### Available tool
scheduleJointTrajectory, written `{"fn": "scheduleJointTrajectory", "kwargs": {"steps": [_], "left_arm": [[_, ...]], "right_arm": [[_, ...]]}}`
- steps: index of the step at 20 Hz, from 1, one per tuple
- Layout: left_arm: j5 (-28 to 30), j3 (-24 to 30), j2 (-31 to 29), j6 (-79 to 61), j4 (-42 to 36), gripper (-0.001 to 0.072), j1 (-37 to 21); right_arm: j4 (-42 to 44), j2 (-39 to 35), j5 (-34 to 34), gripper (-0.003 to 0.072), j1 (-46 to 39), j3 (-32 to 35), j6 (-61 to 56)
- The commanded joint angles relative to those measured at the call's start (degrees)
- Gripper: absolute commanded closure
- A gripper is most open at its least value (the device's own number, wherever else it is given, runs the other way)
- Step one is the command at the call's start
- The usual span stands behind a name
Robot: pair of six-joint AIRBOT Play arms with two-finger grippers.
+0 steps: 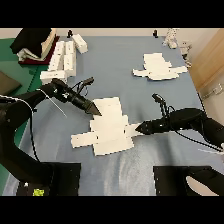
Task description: Fold the box.
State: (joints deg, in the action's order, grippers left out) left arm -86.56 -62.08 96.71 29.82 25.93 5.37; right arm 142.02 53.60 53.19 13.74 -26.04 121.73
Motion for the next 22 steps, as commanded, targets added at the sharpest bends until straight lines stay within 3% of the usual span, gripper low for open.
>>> {"fn": "scheduleJointTrajectory", "kwargs": {"steps": [1, 2, 3, 6, 8, 11, 12, 14, 15, 18, 22], "left_arm": [[-0.2, 0.0, 0.0, -0.7, 0.0, 0.0695, 0.0], [0.0, 0.0, 0.0, -0.5, -0.4, 0.0695, 0.0], [-0.2, 0.0, 0.0, -0.4, -0.6, 0.0695, 0.0], [0.0, -0.2, 0.0, -5.7, -3.0, 0.0697, 0.0], [0.1, -0.4, -1.0, -12.7, -5.7, 0.0698, 0.0], [2.6, -0.2, -4.7, -20.4, -5.9, 0.0701, 1.1], [4.6, 0.3, -6.4, -22.6, -5.0, 0.0701, 1.9], [9.7, 2.7, -10.2, -26.0, -3.3, 0.0702, 4.1], [12.5, 4.7, -12.2, -28.4, -3.2, 0.0702, 5.2], [24.5, 11.9, -19.0, -35.1, -3.3, 0.0702, 10.0], [35.6, 20.2, -28.3, -41.0, -3.7, 0.0702, 16.5]], "right_arm": [[-0.2, 0.0, -0.6, 0.0611, 0.0, -0.1, 0.1], [-0.7, 0.0, -1.2, 0.0388, 0.0, -0.1, 0.8], [-2.2, 0.0, -2.5, 0.0299, 0.0, -0.1, 1.4], [-13.5, 0.0, -7.3, 0.0304, -0.1, -1.4, -1.7], [-23.6, 0.0, -9.4, 0.0347, -0.1, -2.4, -10.7], [-33.3, -0.1, -9.4, 0.0337, -0.1, -4.4, -20.6], [-33.4, -0.1, -9.4, 0.0299, -0.1, -5.8, -21.7], [-33.4, -0.1, -9.3, 0.0116, -0.1, -10.0, -26.0], [-33.4, -0.1, -9.2, 0.0093, -0.1, -12.3, -28.0], [-34.6, -0.1, -9.6, 0.0093, -0.1, -17.9, -30.9], [-41.0, 0.0, -11.3, 0.0094, -0.1, -19.5, -41.8]]}}
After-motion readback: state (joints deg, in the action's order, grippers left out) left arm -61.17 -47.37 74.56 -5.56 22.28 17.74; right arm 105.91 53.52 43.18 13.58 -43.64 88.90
